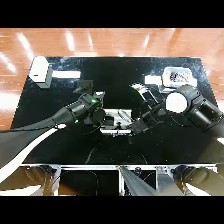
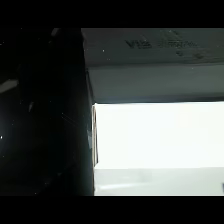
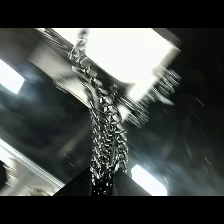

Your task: Fold the box and place the chain.

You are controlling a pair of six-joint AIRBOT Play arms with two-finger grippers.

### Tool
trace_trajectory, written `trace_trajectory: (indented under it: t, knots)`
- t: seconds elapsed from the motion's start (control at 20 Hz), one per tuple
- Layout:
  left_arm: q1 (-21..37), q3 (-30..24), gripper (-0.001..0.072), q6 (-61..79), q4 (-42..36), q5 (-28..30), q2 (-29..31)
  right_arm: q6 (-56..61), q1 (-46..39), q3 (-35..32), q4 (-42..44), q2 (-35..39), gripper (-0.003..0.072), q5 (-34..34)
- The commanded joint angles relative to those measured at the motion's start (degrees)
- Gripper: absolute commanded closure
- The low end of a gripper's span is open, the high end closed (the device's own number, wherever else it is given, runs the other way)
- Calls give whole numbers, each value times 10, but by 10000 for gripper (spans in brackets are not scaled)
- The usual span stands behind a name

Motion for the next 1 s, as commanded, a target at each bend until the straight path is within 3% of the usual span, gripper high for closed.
trace_trajectory:
  t: [0.0, 0.3, 0.6, 0.75, 0.95]
  knots:
    - [0, 0, 686, 0, 0, 0, 0, 17, -7, 0, -40, 0, 653, 43]
    - [0, 0, 686, 0, 0, 0, 0, 4, -7, 0, 9, 0, 653, -4]
    - [0, 0, 686, 0, 0, 0, 0, -43, -7, 0, 125, 0, 652, -101]
    - [0, 0, 686, 0, 0, 0, 0, -43, -7, 0, 127, 0, 652, -158]
    - [0, 0, 686, 0, 0, 0, 0, -43, -7, 0, 127, -12, 652, -172]
